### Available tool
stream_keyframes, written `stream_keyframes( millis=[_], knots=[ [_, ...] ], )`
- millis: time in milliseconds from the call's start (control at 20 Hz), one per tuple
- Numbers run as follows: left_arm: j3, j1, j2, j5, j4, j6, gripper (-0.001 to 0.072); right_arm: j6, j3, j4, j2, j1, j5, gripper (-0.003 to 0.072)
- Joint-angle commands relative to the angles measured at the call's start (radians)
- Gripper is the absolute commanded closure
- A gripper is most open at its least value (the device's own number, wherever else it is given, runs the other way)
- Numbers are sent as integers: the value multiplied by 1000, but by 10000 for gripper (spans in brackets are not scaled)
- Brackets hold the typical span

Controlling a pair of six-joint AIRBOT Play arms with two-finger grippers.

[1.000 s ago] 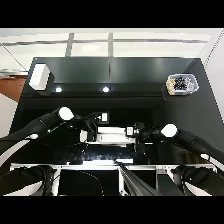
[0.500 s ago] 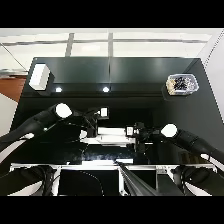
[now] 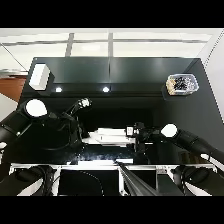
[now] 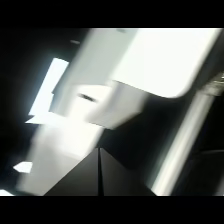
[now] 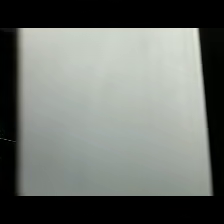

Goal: Fold the box and place the chain.

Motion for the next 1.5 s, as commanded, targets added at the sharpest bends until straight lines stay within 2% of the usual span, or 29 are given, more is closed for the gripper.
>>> stream_keyframes(
  millis=[0,200,450,550,750,1000,1150,1350,1450],
  knots=[
    [-63,-25,18,-63,-251,-54,682,0,0,0,0,1,0,378],
    [-151,-106,18,247,-378,24,682,0,0,0,-1,1,0,377],
    [-177,-179,-2,683,-424,48,682,1,0,0,0,1,0,378],
    [-177,-193,-23,782,-420,48,680,1,0,0,0,1,1,378],
    [-176,-193,-95,780,-412,52,680,1,0,0,0,1,1,378],
    [-176,-193,-162,726,-411,53,680,1,0,0,0,1,0,378],
    [-175,-191,-161,735,-407,103,680,1,0,0,0,1,0,378],
    [-153,-172,-95,705,-266,113,676,1,0,0,0,1,0,378],
    [-151,-116,-34,680,-245,111,598,1,0,0,0,1,0,378]
  ],
)
